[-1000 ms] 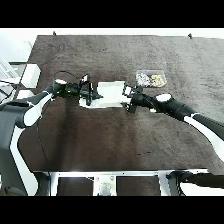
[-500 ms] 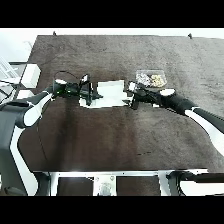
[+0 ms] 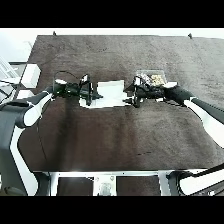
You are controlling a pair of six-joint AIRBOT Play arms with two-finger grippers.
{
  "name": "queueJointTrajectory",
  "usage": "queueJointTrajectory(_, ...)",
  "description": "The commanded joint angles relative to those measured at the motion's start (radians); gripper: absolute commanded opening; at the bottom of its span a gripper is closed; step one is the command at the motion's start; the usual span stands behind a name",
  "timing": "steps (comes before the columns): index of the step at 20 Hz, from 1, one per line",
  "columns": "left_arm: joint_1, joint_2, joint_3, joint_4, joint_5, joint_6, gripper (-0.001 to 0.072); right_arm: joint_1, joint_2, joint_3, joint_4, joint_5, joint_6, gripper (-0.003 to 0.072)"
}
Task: Fold the box and place the chain.
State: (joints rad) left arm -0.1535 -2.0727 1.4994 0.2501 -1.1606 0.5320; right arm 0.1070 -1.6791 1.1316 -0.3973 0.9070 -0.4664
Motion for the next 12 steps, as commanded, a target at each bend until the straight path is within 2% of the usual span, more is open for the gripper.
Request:
queueJointTrajectory(1, 0.0, 0.001, -0.001, 0.0, 0.0, 0.0, 0.0025, -0.021, -0.077, 0.094, -0.072, 0.138, 0.057, 0.065)
queueJointTrajectory(7, 0.0, 0.001, -0.001, 0.0, 0.0, 0.0, 0.0025, -0.022, -0.173, 0.214, -0.122, 0.27, 0.113, 0.065)
queueJointTrajectory(12, 0.0, 0.001, -0.001, 0.0, 0.0, 0.0, 0.0025, -0.002, -0.2, 0.219, -0.148, 0.282, 0.128, 0.065)
